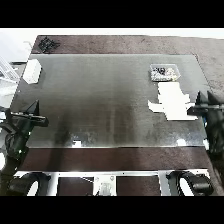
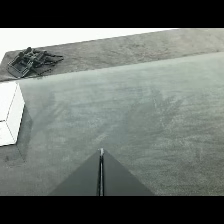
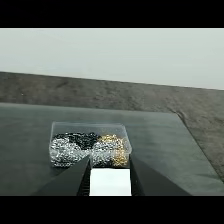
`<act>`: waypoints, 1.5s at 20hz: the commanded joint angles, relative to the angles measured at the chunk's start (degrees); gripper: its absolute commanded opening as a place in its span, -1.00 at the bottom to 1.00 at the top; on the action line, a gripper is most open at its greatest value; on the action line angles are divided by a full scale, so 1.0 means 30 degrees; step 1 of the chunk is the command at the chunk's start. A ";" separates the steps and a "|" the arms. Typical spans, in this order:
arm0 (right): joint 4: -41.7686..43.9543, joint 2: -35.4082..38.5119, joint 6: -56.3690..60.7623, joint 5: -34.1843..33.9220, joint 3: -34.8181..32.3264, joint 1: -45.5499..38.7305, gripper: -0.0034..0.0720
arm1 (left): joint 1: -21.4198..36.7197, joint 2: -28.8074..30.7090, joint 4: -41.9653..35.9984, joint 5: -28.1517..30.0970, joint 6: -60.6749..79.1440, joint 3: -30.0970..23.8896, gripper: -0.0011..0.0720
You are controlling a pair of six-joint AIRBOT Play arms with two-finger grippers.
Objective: Fold the box and place the chain.
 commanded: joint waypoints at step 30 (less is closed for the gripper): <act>-1.8331 -2.9922 1.3158 3.2931 2.9201 -1.5875 0.10 | 0.0000 0.0015 0.0000 0.0000 0.0007 -0.0007 -0.92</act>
